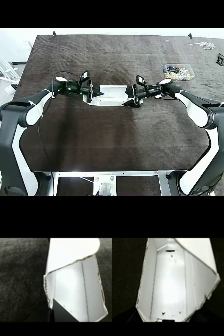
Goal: Fold the box and place the chain.
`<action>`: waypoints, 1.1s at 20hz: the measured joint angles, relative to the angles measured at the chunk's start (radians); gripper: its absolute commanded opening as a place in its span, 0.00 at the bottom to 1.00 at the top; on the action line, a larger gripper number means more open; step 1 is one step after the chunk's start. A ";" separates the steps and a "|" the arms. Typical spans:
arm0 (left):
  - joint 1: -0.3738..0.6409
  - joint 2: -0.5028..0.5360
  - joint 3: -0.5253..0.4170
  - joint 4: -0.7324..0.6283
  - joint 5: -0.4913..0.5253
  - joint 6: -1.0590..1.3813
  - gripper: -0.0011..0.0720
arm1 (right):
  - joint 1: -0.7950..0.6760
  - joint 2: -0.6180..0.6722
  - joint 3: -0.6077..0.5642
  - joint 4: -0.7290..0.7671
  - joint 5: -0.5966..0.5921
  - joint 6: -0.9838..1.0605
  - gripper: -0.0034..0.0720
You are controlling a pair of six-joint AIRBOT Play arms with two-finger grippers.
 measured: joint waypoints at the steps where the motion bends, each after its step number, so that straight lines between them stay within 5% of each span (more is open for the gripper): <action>1: 0.000 0.000 0.000 0.000 0.000 0.000 0.04 | 0.005 -0.006 0.009 -0.006 0.003 -0.002 0.95; 22: 0.000 0.000 0.000 -0.002 0.002 0.000 0.04 | 0.061 -0.036 0.099 -0.108 -0.025 -0.012 0.95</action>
